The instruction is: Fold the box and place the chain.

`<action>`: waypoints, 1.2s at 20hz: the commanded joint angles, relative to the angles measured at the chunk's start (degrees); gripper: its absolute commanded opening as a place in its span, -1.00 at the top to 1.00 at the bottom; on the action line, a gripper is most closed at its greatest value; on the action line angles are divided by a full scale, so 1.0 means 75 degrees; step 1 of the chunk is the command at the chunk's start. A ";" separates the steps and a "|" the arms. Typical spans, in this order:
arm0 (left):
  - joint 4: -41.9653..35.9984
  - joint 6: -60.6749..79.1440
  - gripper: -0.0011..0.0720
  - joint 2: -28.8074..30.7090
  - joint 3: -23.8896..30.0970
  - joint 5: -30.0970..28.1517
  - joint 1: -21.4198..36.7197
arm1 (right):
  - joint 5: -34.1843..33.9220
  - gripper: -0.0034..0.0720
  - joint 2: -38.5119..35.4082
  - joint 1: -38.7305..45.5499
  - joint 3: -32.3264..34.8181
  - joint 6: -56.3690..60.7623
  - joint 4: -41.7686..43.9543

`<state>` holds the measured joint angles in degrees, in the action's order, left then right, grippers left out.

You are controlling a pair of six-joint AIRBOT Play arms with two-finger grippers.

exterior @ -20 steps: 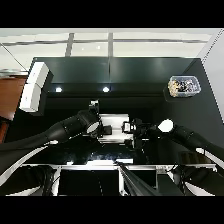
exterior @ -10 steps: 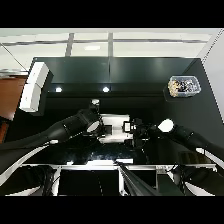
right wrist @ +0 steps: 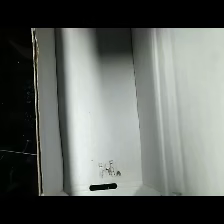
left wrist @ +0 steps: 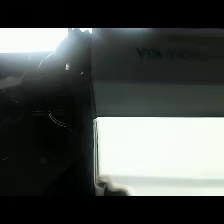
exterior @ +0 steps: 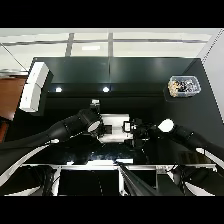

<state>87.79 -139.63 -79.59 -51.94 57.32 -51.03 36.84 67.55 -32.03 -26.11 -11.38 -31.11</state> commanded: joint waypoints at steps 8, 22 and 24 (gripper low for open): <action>0.0169 0.0023 0.88 -0.0026 -0.0052 0.0344 -0.0050 | 0.0213 -0.99 -0.0548 0.0003 -0.0146 0.0507 -0.0478; 0.0201 0.0105 0.88 -0.0023 -0.0131 0.0399 -0.0020 | 0.0863 -0.79 -0.0746 0.0015 -0.0391 0.1390 -0.2241; 0.0201 0.0111 0.88 -0.0023 -0.0131 0.0405 -0.0020 | 0.0868 -0.50 -0.0667 -0.0047 -0.0388 0.1411 -0.2020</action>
<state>89.27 -139.00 -79.83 -52.80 60.53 -51.20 43.16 61.91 -32.05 -29.02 -1.19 -48.82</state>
